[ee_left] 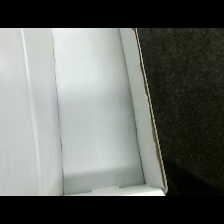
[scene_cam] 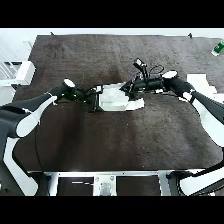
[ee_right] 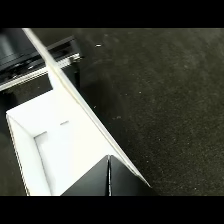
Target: Fold the box and place the chain.
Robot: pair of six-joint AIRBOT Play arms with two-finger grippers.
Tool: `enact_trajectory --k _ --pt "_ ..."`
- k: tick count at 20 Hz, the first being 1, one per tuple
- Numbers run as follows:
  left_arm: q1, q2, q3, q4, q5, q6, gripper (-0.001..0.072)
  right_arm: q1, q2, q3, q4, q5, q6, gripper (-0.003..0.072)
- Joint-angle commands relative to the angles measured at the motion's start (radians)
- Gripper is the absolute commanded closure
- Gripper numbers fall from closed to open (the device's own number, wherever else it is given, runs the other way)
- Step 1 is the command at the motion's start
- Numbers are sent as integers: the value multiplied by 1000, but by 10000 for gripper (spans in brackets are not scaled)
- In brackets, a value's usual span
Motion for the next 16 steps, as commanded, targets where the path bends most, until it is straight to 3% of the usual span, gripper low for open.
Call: enact_trajectory --k 1,4,8,12,16 --pt "0 1 1 2 -5 3 241 2 -2 -2 10 48 35 671" --pt "0 1 1 2 -5 3 241 15 -2 -2 11 166 35 671" --pt "0 1 1 2 -5 3 241 77 -2 -2 22 225 34 671" --pt "0 1 1 2 -4 2 241 139 -2 -2 40 215 32 671" --pt "0 1 1 2 -2 -1 241 138 0 -2 129 84 35 672"
